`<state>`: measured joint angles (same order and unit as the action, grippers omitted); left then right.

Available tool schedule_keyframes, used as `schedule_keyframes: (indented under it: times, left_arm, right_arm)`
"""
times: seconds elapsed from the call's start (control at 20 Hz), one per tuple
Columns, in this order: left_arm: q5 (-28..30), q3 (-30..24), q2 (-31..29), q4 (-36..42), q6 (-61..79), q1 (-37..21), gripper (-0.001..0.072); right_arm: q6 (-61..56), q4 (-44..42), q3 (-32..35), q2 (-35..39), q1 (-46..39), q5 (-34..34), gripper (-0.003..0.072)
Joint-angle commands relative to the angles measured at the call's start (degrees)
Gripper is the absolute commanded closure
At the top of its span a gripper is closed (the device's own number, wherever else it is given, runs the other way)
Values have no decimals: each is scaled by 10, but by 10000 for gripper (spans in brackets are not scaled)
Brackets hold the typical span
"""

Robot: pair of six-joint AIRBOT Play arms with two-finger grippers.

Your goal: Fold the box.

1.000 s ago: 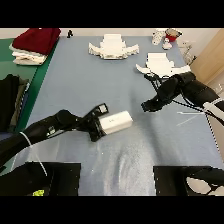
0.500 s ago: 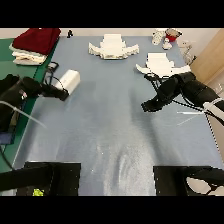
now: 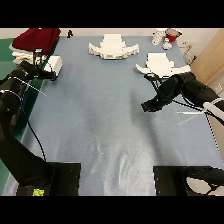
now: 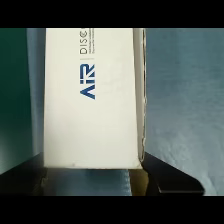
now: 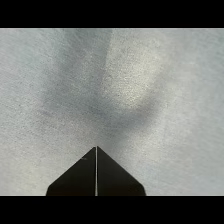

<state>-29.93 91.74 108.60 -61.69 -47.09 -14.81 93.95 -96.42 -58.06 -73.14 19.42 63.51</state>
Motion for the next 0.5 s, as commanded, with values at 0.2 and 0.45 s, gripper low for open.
schedule_keyframes:
  times: [0.2, 0.45]
  left_arm:
    - [40, 61, 62, 0, 1, 9, 254]
    - [40, 61, 62, 0, -3, 9, 254]
  right_arm:
    - [0, 0, -1, 0, 0, 0, 680]
    - [0, 0, -1, 0, 0, 0, 680]
